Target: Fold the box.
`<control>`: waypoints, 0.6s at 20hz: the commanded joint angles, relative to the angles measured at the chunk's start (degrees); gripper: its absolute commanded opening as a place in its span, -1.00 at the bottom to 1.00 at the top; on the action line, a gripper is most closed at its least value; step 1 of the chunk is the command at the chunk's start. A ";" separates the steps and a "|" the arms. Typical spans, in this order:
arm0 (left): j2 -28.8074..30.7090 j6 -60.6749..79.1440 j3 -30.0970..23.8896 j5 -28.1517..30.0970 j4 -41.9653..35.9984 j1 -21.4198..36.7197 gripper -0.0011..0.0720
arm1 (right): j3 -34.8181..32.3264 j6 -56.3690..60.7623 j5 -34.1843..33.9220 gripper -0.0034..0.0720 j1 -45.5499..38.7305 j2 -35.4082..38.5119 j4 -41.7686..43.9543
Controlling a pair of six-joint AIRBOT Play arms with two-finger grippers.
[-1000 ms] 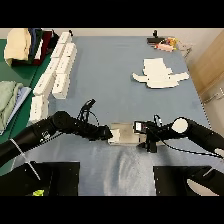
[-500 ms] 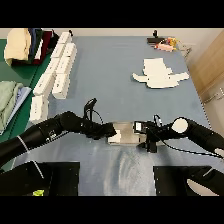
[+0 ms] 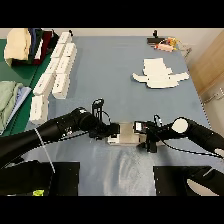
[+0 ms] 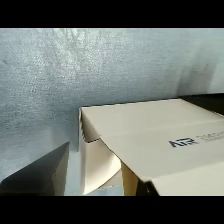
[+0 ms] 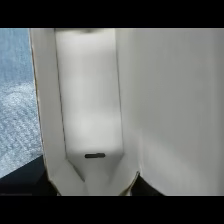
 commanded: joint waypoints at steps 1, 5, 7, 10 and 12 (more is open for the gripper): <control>-1.92 -6.56 2.82 -3.26 5.97 -2.25 0.27 | 0.04 0.00 0.00 0.43 0.04 0.04 0.02; -6.16 -10.97 4.83 -6.95 7.65 -2.99 0.27 | 0.04 0.00 0.00 0.43 0.04 0.04 0.02; -8.50 -10.95 6.78 -8.85 8.59 -3.65 0.27 | 0.04 0.02 0.00 0.43 0.04 0.04 0.02; -11.91 -10.99 10.29 -13.90 11.41 -4.83 0.27 | 0.04 0.00 0.00 0.43 0.04 0.04 0.02; -12.70 -10.93 11.17 -13.44 11.76 -5.09 0.27 | 0.04 0.00 0.00 0.43 0.04 0.02 0.02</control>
